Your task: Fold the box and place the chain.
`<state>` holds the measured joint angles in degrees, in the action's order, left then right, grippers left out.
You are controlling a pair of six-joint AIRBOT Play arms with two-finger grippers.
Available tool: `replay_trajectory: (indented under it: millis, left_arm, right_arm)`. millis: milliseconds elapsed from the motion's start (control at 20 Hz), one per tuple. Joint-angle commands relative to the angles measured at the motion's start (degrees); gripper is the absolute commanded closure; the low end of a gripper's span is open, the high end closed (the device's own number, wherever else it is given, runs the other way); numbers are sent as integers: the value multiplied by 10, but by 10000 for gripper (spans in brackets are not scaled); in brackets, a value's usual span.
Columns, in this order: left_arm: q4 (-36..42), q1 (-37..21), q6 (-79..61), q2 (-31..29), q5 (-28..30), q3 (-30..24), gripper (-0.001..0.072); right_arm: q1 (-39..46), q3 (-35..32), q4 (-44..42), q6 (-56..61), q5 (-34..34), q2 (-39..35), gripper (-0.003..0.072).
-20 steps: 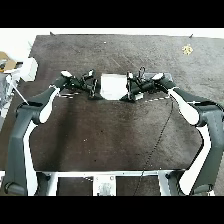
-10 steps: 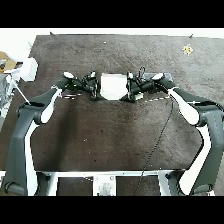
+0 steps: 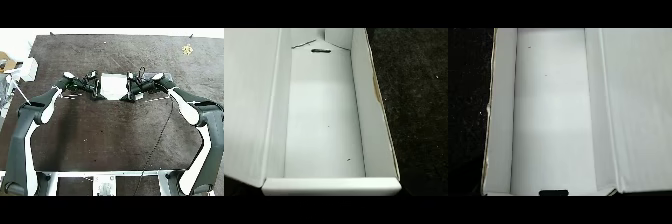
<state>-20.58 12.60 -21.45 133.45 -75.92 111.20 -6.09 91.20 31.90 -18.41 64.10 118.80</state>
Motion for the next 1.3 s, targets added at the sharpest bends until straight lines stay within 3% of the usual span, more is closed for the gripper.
replay_trajectory:
  millis: [0,700,750,800,850,900,1250]
  left_arm:
    - [-1,0,14,0,2,0,-5]
    - [-13,0,19,3,5,0,5]
    - [-13,0,19,3,5,0,126]
    - [-14,0,19,3,5,0,328]
    - [-15,0,19,3,5,0,447]
    - [-15,0,19,3,5,0,510]
    - [-14,0,20,2,3,0,507]
  right_arm:
    - [0,0,0,0,0,0,241]
    - [0,0,0,0,0,0,241]
    - [0,0,0,0,0,0,241]
    - [0,0,0,0,0,0,241]
    - [0,0,0,0,0,0,241]
    - [0,0,0,0,0,0,241]
    - [0,0,0,0,0,0,241]
